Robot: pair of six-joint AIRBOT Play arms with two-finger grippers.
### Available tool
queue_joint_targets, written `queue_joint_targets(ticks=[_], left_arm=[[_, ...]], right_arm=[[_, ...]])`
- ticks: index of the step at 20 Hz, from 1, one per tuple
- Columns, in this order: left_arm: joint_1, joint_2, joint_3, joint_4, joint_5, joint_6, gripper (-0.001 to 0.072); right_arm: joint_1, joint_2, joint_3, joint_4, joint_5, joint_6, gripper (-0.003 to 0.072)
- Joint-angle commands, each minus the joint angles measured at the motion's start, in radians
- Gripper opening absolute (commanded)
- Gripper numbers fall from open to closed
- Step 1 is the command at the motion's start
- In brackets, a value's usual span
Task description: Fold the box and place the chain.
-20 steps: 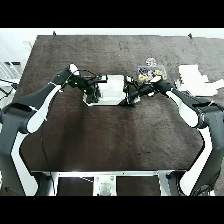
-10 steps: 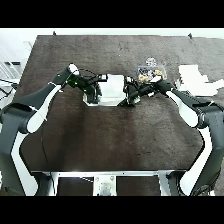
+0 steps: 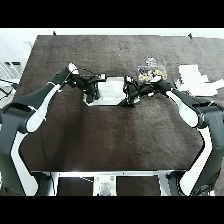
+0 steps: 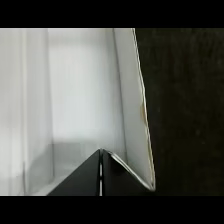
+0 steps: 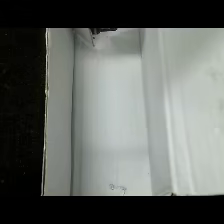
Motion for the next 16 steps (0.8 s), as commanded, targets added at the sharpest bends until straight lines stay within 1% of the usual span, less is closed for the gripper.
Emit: queue_joint_targets(ticks=[1, 3, 5, 10, 13, 16], left_arm=[[0.037, 0.004, 0.006, 0.002, -0.066, 0.014, 0.0020], [0.061, 0.005, 0.021, -0.010, -0.107, 0.014, 0.0018], [0.074, 0.019, 0.031, -0.016, -0.119, 0.014, 0.0017], [0.085, 0.134, 0.032, -0.021, -0.129, -0.042, 0.0015], [0.133, 0.196, 0.027, -0.020, -0.159, -0.188, 0.0015], [0.202, 0.214, 0.025, -0.023, -0.169, -0.410, 0.0015]], right_arm=[[0.000, 0.000, 0.001, -0.001, 0.003, -0.001, 0.0531], [0.000, 0.000, 0.001, -0.001, 0.003, -0.001, 0.0532], [0.000, 0.000, 0.001, -0.001, 0.003, -0.001, 0.0531], [0.000, 0.000, 0.000, -0.001, 0.003, -0.001, 0.0531], [0.000, 0.000, 0.001, -0.001, 0.003, -0.001, 0.0531], [0.000, 0.000, 0.001, -0.001, 0.003, -0.001, 0.0531]])
